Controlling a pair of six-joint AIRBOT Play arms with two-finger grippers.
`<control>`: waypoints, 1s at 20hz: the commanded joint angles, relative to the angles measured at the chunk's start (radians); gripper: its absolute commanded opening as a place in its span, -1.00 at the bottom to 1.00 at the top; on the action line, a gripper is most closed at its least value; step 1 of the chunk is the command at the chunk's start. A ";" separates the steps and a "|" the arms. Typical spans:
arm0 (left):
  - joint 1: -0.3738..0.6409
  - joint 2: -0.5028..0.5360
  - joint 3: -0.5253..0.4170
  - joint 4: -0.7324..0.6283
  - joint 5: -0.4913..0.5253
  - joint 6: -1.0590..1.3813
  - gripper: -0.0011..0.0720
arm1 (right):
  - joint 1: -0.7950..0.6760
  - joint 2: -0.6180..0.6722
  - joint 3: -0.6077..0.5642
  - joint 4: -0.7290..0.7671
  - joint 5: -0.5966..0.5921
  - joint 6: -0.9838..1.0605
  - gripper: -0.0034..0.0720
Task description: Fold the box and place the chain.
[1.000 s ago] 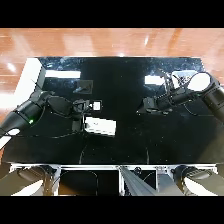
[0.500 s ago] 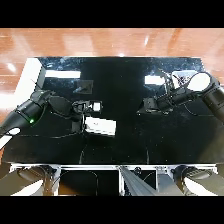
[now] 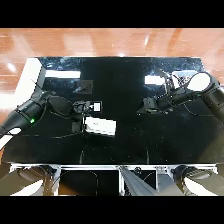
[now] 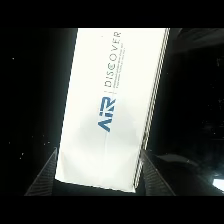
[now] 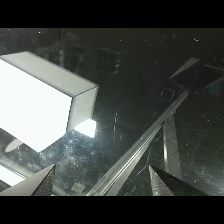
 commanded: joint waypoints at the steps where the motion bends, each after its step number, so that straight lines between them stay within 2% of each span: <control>1: -0.023 -0.017 0.000 0.004 -0.001 0.008 0.66 | 0.000 0.000 0.000 0.000 -0.001 0.000 0.94; 11: -0.031 -0.051 0.000 0.007 -0.027 0.007 0.66 | 0.000 0.000 0.000 0.000 -0.002 -0.007 0.94; 12: -0.031 -0.055 0.000 0.007 -0.031 0.007 0.59 | 0.000 0.000 0.000 0.000 -0.001 -0.007 0.94; 13: -0.031 -0.055 0.000 0.009 -0.031 0.007 0.17 | 0.000 0.000 0.000 0.000 -0.001 -0.009 0.94; 14: -0.030 -0.051 0.001 0.017 -0.031 0.005 -0.37 | 0.000 0.000 0.000 0.000 -0.001 -0.011 0.94; 15: -0.030 -0.044 0.001 0.045 -0.033 -0.022 -0.80 | 0.000 0.000 0.000 0.000 -0.003 -0.011 0.94; 16: -0.030 -0.035 0.004 0.084 -0.034 -0.068 -0.90 | 0.000 0.000 0.000 0.000 -0.005 -0.011 0.94; 17: -0.029 -0.025 0.011 0.145 -0.023 -0.133 -0.90 | 0.000 0.000 0.000 0.000 -0.010 -0.011 0.94; 20: 0.008 0.006 0.050 0.274 0.127 -0.338 -0.91 | 0.000 0.000 0.000 0.000 -0.024 -0.027 0.94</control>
